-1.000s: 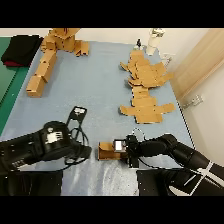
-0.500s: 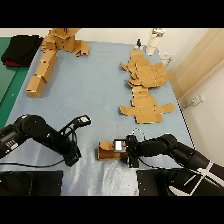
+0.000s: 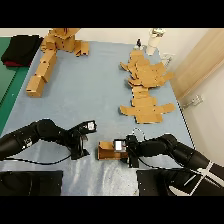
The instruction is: Fold the box.
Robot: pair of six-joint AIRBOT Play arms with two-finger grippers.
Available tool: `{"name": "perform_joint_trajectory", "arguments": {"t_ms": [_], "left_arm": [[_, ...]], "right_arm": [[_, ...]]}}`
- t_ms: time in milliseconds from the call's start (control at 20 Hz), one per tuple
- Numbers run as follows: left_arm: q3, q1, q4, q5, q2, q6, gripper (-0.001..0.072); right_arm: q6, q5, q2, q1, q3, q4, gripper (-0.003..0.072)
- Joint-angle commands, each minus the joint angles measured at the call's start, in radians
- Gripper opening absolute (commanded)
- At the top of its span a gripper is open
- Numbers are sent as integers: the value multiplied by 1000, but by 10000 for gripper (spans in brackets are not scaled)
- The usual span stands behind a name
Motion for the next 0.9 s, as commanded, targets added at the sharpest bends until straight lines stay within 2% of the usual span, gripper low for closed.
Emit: {"name": "perform_joint_trajectory", "arguments": {"t_ms": [0,50,200,700,850], "left_arm": [[-19,-40,-171,36,-13,245,698],[-23,-56,-210,41,-13,288,697],[-30,-96,-216,95,-20,289,698],[-30,-137,-228,100,-66,289,697],[-29,-154,-269,124,-89,290,697]], "right_arm": [[0,0,1,0,0,0,366],[0,0,1,0,0,0,366],[0,0,1,0,0,0,366],[0,0,1,0,0,0,366],[0,0,1,0,0,0,366]]}}
